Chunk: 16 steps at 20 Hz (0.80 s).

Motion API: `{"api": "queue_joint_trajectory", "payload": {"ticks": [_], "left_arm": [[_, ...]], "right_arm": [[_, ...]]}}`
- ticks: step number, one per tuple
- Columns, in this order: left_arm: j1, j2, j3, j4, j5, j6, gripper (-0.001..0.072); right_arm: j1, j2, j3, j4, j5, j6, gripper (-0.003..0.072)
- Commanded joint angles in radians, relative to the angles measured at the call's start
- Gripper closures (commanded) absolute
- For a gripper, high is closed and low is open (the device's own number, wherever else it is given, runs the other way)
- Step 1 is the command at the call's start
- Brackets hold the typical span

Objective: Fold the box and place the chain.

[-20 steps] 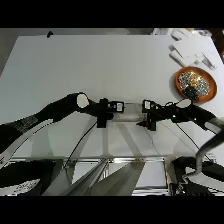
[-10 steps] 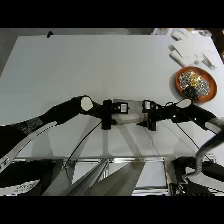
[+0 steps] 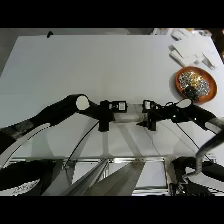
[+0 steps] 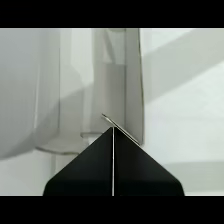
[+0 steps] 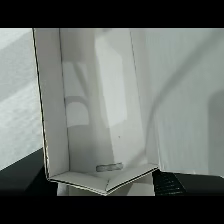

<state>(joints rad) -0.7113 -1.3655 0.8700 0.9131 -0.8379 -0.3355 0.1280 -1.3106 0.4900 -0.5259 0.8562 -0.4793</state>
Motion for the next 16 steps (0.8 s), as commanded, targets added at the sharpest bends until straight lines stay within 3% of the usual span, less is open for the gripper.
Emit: {"api": "queue_joint_trajectory", "payload": {"ticks": [1,5,8,12,16], "left_arm": [[0.031,0.109,0.0,0.129,-0.087,-0.283,0.0705],[0.106,0.238,0.0,0.27,-0.148,-0.759,0.0705],[0.175,0.233,-0.024,0.305,-0.233,-0.954,0.0706],[0.239,0.114,-0.15,0.164,-0.106,-1.04,0.0705],[0.236,0.003,-0.155,-0.073,-0.032,-1.037,0.0705]], "right_arm": [[0.0,0.0,0.0,0.0,0.0,0.0,0.0388],[0.0,0.001,0.0,0.0,0.0,0.0,0.0388],[0.0,0.001,0.0,0.0,0.0,0.0,0.0388],[0.0,0.001,0.0,0.0,0.0,0.0,0.0388],[0.0,0.001,0.0,0.0,0.0,0.0,0.0388]]}}
